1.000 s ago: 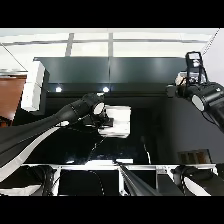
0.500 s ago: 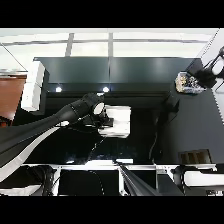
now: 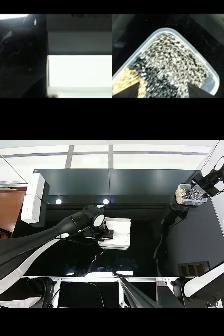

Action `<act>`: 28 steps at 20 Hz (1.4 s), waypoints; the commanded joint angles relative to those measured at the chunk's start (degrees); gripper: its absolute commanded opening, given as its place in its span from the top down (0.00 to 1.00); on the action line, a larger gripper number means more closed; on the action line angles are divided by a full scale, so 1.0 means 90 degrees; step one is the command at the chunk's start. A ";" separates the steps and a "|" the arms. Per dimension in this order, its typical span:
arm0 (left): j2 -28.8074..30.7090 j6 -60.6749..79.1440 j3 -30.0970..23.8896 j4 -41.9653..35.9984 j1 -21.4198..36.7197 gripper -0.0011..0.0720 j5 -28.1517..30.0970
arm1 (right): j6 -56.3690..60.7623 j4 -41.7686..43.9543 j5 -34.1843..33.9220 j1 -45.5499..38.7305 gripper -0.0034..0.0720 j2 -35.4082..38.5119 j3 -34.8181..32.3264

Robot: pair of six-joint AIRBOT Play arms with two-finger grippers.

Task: Fold the box and place the chain.

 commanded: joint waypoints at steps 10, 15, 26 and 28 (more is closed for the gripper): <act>-0.0121 0.0002 0.0005 0.0000 0.0002 0.95 -0.0002 | 0.0141 0.0053 -0.0206 -0.0112 0.16 -0.0478 0.0160; -0.0270 0.0112 0.0015 0.0002 0.0015 0.95 -0.0571 | -0.0452 0.0318 -0.0097 -0.0114 0.94 -0.0408 0.0160; -0.0102 0.0066 0.0493 0.0338 0.0002 0.95 -0.1166 | -0.1241 -0.0027 0.0590 -0.0148 0.94 0.0277 0.0160; -0.0102 -0.0005 0.0493 0.0355 0.0002 0.95 -0.1107 | -0.1668 0.0170 0.0593 -0.0141 0.94 0.0437 0.0160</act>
